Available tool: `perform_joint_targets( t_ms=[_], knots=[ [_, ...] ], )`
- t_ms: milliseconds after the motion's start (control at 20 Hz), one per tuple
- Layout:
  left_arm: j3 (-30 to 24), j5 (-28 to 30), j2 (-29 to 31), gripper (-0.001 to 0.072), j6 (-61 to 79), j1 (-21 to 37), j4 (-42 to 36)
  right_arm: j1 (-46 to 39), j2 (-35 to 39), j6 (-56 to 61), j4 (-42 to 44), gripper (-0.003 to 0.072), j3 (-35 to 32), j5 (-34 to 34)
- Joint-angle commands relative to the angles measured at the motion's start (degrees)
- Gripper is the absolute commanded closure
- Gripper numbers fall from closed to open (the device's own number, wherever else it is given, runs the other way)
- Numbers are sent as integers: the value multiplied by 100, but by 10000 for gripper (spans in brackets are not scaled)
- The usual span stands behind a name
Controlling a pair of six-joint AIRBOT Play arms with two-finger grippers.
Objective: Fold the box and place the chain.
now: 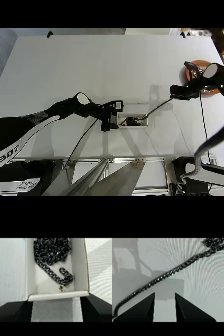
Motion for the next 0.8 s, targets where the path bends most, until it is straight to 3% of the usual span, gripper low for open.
perform_joint_targets(
  t_ms=[0,750],
  knots=[
    [0,2,4,497,2,-2,2,-13,-275,-17,85,410,4,-466],
    [0,2,4,497,2,-2,2,-13,-664,52,-131,411,4,-953]
  ],
)
